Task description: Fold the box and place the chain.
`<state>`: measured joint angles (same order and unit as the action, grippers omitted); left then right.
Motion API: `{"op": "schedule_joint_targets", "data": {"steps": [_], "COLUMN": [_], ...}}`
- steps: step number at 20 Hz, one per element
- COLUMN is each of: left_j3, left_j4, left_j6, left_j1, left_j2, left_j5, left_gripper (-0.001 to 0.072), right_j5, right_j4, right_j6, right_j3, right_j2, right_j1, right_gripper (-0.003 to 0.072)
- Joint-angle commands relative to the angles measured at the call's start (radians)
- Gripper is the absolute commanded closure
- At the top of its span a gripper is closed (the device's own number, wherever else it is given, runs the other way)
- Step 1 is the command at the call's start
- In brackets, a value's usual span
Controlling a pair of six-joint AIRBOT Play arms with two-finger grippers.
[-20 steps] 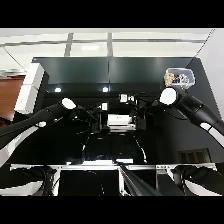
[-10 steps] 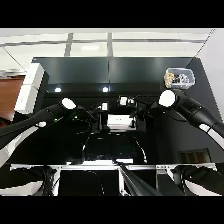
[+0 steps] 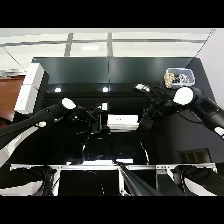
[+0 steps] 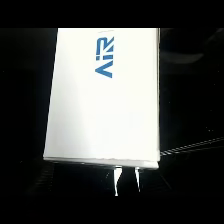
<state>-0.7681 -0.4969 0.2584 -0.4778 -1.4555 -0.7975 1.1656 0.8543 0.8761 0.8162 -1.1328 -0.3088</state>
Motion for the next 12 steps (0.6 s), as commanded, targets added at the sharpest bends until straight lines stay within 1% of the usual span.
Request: {"op": "schedule_joint_targets", "data": {"steps": [1, 2, 3, 5, 6, 9, 12], "left_j3": [-0.001, -0.001, -0.001, -0.001, -0.001, -0.001, -0.001], "left_j4": [0.000, 0.000, 0.000, 0.000, 0.000, 0.000, 0.000], "left_j6": [0.000, 0.000, 0.000, 0.000, 0.000, 0.000, 0.000], "left_j1": [0.000, 0.000, 0.000, 0.000, 0.000, 0.000, 0.001], "left_j2": [-0.001, -0.001, -0.001, -0.001, -0.001, -0.001, -0.001], "left_j5": [0.000, 0.000, 0.000, 0.000, 0.000, 0.001, 0.005], "left_gripper": [0.0247, 0.0247, 0.0247, 0.0247, 0.0247, 0.0247, 0.0247], "right_j5": [-0.019, -0.089, -0.142, -0.214, -0.232, -0.309, -0.315], "right_j4": [-0.521, -0.621, -0.663, -0.665, -0.638, -0.460, -0.345], "right_j6": [-0.056, -0.061, -0.052, 0.027, 0.031, 0.158, 0.216], "right_j3": [-0.136, -0.165, -0.178, -0.187, -0.189, -0.200, -0.201], "right_j2": [0.009, 0.003, -0.010, -0.051, -0.072, -0.097, -0.102], "right_j1": [0.087, 0.085, 0.082, 0.076, 0.076, 0.073, 0.048], "right_gripper": [0.0660, 0.0660, 0.0660, 0.0660, 0.0660, 0.0660, 0.0660]}}
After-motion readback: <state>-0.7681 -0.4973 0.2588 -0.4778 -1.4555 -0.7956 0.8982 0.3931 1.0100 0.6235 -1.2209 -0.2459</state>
